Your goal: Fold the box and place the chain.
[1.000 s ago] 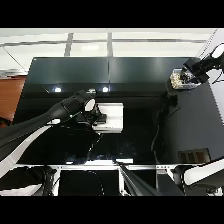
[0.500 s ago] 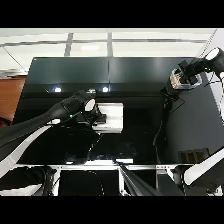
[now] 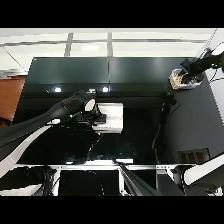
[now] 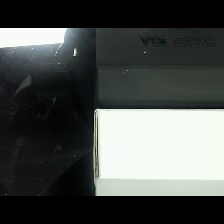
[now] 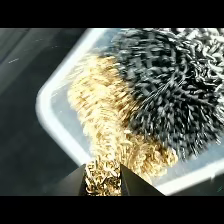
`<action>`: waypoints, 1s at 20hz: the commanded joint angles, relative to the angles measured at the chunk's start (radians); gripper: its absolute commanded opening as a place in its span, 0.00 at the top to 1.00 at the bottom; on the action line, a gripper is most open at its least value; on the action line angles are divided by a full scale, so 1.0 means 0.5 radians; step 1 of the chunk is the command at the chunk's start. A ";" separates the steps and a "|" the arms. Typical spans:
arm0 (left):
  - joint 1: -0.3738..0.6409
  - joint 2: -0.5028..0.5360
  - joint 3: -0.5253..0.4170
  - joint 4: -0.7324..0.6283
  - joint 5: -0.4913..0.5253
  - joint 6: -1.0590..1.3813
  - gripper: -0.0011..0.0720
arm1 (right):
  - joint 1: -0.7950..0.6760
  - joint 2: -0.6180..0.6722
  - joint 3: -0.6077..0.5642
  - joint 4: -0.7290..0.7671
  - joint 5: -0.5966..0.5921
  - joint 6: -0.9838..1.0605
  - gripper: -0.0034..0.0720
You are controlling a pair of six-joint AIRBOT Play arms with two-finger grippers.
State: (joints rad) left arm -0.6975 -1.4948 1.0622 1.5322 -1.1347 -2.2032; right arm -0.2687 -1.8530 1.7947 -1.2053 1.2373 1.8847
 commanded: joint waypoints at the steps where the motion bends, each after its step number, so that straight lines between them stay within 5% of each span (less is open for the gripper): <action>1: 0.001 0.001 0.001 0.010 0.003 0.000 0.95 | -0.011 0.280 0.002 -0.040 0.062 -0.285 0.94; 13: 0.014 0.001 0.001 0.010 0.010 0.000 0.95 | 0.020 1.420 0.002 0.224 0.092 -0.677 0.94; 20: 0.013 0.001 0.001 0.009 0.009 0.000 0.95 | 0.282 1.714 0.002 0.285 0.279 -0.696 0.94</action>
State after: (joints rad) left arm -0.6910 -1.4948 1.0622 1.5368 -1.1294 -2.2028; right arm -0.1780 -1.0492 1.7950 -1.0805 1.3243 1.5444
